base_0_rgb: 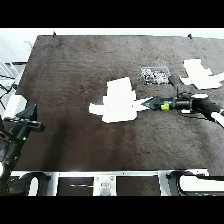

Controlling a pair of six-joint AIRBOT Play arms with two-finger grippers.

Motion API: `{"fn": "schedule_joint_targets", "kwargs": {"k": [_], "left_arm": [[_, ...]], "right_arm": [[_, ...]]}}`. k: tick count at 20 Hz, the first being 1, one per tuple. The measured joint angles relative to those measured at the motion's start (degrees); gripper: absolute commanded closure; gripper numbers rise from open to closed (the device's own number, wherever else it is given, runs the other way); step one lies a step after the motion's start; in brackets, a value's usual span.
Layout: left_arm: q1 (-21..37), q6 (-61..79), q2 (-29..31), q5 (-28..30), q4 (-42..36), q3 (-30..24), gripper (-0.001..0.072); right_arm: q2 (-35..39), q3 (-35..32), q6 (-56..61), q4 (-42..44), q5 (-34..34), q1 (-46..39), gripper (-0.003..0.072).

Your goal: Fold the box and place the chain.

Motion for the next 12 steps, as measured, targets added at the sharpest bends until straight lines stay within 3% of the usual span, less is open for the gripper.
{"fn": "schedule_joint_targets", "kwargs": {"k": [5, 12], "left_arm": [[0.0, 0.0, 0.0, 0.0, 0.0, 0.0, 0.0691], [0.0, 0.0, 0.0, 0.0, 0.0, 0.0, 0.0691]], "right_arm": [[0.3, -0.8, 2.2, 1.0, -12.7, 7.6, 0.0678], [0.0, -0.7, 0.4, 2.1, -17.7, 10.8, 0.0678]]}}
